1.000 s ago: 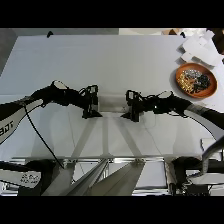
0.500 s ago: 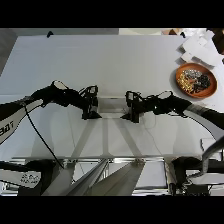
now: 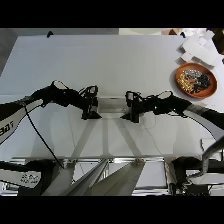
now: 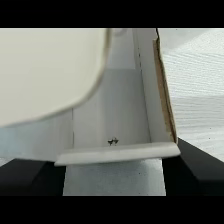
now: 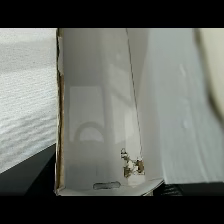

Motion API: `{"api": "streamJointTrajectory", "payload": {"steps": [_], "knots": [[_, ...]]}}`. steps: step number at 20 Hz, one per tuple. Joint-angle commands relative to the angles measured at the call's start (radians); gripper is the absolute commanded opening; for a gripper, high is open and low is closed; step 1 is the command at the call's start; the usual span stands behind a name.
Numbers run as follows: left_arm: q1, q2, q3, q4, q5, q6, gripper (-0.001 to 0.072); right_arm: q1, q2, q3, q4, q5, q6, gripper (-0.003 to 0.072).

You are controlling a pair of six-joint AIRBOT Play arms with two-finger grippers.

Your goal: Fold the box and place the chain.

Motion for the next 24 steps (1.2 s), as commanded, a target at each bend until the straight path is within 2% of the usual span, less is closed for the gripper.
{"api": "streamJointTrajectory", "payload": {"steps": [1, 5, 6, 7, 8, 9, 17, 24], "knots": [[-0.001, 0.000, 0.000, 0.000, -0.002, 0.000, 0.0335, -0.001, 0.000, 0.001, 0.001, -0.002, 0.001, 0.0519], [-0.001, 0.000, 0.000, 0.000, -0.002, 0.000, 0.0335, -0.001, 0.000, 0.001, 0.002, -0.003, 0.000, 0.0521], [-0.001, 0.000, 0.000, 0.000, -0.002, 0.000, 0.0335, -0.001, 0.000, 0.001, 0.001, -0.007, 0.000, 0.0546], [-0.001, 0.000, 0.000, 0.000, -0.002, 0.000, 0.0335, -0.001, 0.000, 0.001, 0.001, -0.014, 0.000, 0.0589], [-0.001, 0.000, 0.000, 0.000, -0.002, 0.000, 0.0335, -0.001, 0.000, 0.001, 0.000, -0.027, -0.002, 0.0667], [-0.001, 0.000, 0.000, 0.000, -0.002, 0.000, 0.0335, -0.001, 0.000, 0.001, -0.001, -0.044, -0.027, 0.0693], [-0.001, 0.000, 0.000, 0.000, 0.000, 0.001, 0.0335, -0.001, 0.005, 0.001, -0.005, -0.059, -0.086, 0.0690], [0.000, 0.003, 0.000, 0.000, 0.005, 0.001, 0.0335, -0.001, 0.086, 0.001, -0.222, -0.059, 0.004, 0.0691]]}}
